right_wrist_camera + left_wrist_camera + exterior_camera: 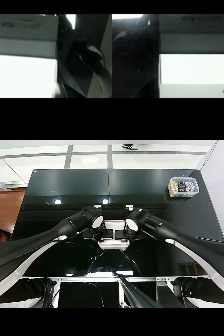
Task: Fold the box and place the chain.
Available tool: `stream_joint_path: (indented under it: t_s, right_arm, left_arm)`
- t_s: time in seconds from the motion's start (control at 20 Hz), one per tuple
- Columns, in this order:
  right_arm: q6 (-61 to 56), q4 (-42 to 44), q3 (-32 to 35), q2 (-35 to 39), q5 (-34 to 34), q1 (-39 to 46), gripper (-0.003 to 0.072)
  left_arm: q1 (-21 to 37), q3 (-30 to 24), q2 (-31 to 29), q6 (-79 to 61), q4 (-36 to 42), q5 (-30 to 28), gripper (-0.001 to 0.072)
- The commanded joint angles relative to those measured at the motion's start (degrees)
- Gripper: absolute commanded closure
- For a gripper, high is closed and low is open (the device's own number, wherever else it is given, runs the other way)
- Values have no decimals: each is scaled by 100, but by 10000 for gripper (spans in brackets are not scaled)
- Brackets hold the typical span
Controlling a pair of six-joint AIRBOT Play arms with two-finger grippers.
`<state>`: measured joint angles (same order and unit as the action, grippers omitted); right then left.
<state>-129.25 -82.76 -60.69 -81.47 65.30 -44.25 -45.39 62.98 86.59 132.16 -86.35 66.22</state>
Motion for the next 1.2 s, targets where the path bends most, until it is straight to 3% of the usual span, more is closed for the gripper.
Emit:
stream_joint_path:
  t_s: [0.0, 0.15, 0.3, 0.35, 0.45, 0.5, 0.55, 0.6, 0.75, 0.85, 0.95, 1.15]
  right_arm:
    - [343, -50, -13, 732, 149, -4, 368]
    - [393, -1137, -13, 1740, 470, 17, 368]
    - [391, -3709, 46, 2234, 1191, 223, 369]
    - [391, -4280, 127, 2232, 1239, 424, 369]
    - [380, -4640, 470, 2229, 625, 1119, 369]
    - [175, -4579, 704, 2229, 57, 1572, 363]
    - [-243, -4516, 960, 2225, -579, 2017, 131]
    - [-361, -4127, 1207, 2186, -1132, 2514, -29]
    - [79, -2736, 1335, 1742, -2157, 3665, -29]
    - [278, -2433, 997, 1377, -2699, 4087, -29]
    - [280, -2142, 114, 732, -2496, 4426, -28]
    - [2, -767, -2332, -997, -1257, 4975, -26]
  left_arm:
    - [4, 2, 0, 4, 4, -11, 682]
    - [7, 2, 0, 4, 2, -15, 682]
    - [9, 2, 0, 4, 4, -13, 682]
    - [7, 2, 0, 4, 4, -13, 682]
    - [9, 2, 0, 4, 4, -13, 682]
    - [7, 2, 0, 4, 4, -13, 682]
    - [7, 2, 0, 4, 4, -13, 682]
    - [9, 2, 0, 4, 4, -15, 682]
    - [7, 2, 0, 4, 7, -13, 682]
    - [7, 2, 0, 4, 7, -11, 682]
    - [7, 2, 0, 4, 7, -11, 682]
    - [7, 2, 0, 4, 7, -11, 682]
